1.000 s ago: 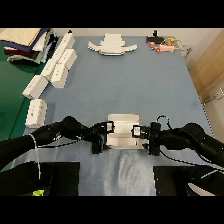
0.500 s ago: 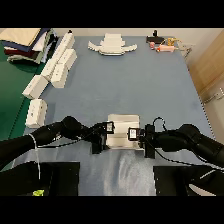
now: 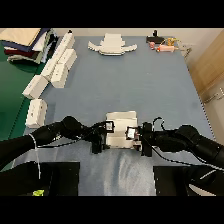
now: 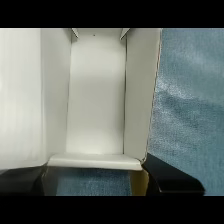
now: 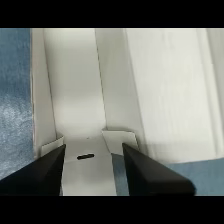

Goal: Fold the box.

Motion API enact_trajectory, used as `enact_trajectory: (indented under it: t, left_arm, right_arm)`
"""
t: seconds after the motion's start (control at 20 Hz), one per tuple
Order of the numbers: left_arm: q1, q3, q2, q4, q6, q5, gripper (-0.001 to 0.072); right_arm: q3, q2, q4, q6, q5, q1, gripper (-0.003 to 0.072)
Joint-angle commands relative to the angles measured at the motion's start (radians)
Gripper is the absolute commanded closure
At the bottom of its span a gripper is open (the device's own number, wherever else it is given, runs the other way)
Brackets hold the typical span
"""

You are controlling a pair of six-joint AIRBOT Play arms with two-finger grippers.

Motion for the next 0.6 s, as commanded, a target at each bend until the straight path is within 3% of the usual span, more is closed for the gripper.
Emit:
enact_trajectory:
  t: [0.0,0.2,0.25,0.35,0.45,0.55]
  left_arm:
    - [0.0,0.001,0.0,0.001,0.003,-0.003,0.0351]
    - [0.0,0.001,0.0,0.001,0.003,-0.003,0.0351]
    - [0.0,0.001,0.0,0.001,0.003,-0.003,0.0351]
    - [0.0,0.001,0.0,0.001,0.003,-0.003,0.0351]
    - [0.0,0.001,0.0,0.001,0.003,-0.003,0.0351]
    - [0.0,0.001,0.0,0.001,0.003,-0.003,0.0351]
  right_arm:
    - [0.001,0.0,-0.002,0.0,-0.004,0.001,0.0101]
    - [0.001,0.002,-0.008,0.024,-0.042,0.001,0.0109]
    - [0.001,0.002,-0.017,0.052,-0.067,0.001,0.0145]
    - [0.003,0.002,-0.091,0.187,-0.148,0.001,0.0485]
    - [0.012,0.002,-0.199,0.387,-0.233,0.001,0.0646]
    - [0.039,0.012,-0.323,0.563,-0.307,0.001,0.0684]
